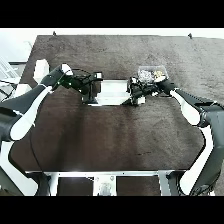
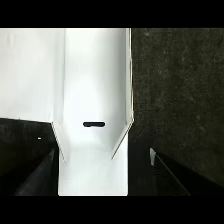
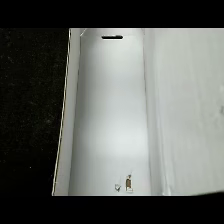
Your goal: Fold the box and place the chain.
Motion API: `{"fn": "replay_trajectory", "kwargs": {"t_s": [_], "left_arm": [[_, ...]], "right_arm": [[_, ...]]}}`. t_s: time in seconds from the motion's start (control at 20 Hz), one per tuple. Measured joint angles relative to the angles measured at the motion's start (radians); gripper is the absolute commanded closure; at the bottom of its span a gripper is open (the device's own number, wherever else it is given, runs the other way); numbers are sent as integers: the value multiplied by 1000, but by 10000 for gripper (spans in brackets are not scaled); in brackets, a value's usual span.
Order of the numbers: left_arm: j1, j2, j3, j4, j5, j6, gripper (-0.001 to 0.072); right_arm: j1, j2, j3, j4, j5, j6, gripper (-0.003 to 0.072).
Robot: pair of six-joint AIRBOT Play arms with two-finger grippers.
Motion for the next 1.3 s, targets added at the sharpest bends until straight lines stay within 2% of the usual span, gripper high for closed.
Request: {"fn": "replay_trajectory", "kwargs": {"t_s": [0.1,0.15,0.6,0.65,0.7,0.75,1.3], "left_arm": [[0,-3,0,-13,17,5,29],[-1,-5,0,-15,23,6,129],[-1,-22,-1,-24,44,32,130],[-1,-25,0,-24,45,33,165],[-1,-29,0,-24,45,33,321],[-1,-32,-1,-24,45,34,346],[-2,-39,-1,-27,59,71,364]], "right_arm": [[0,0,0,0,0,0,251],[0,0,0,0,0,0,252],[0,0,0,0,0,0,252],[0,0,0,0,0,0,251],[0,0,0,0,0,0,251],[0,0,0,0,0,1,252],[0,0,0,0,0,0,251]]}}
